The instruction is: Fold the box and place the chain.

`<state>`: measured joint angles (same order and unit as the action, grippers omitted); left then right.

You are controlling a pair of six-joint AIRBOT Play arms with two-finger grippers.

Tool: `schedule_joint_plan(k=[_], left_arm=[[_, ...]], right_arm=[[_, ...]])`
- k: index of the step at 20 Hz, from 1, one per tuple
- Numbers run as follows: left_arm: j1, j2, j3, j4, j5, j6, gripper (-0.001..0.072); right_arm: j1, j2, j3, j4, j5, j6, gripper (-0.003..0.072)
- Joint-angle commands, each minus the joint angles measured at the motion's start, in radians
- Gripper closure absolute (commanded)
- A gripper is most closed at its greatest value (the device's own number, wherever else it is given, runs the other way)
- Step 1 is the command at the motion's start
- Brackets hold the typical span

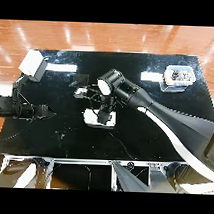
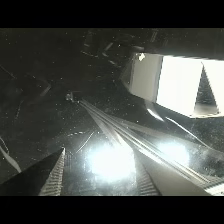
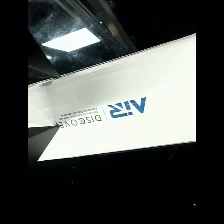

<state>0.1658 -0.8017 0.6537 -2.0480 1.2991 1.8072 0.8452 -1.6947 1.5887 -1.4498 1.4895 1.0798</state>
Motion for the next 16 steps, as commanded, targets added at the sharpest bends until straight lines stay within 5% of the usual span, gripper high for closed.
schedule_joint_plan(k=[1, 4, 16], left_arm=[[0.000, 0.000, 0.000, 0.000, 0.000, 0.000, 0.0170], [0.000, 0.000, 0.000, 0.000, -0.001, 0.000, 0.0170], [0.000, 0.000, 0.000, 0.000, -0.001, 0.000, 0.0170]], right_arm=[[0.000, -0.008, -0.001, -0.003, -0.013, 0.000, 0.0307], [0.000, -0.008, -0.001, -0.003, -0.011, -0.004, 0.0441], [-0.005, 0.004, 0.010, -0.002, 0.029, -0.010, 0.0442]])
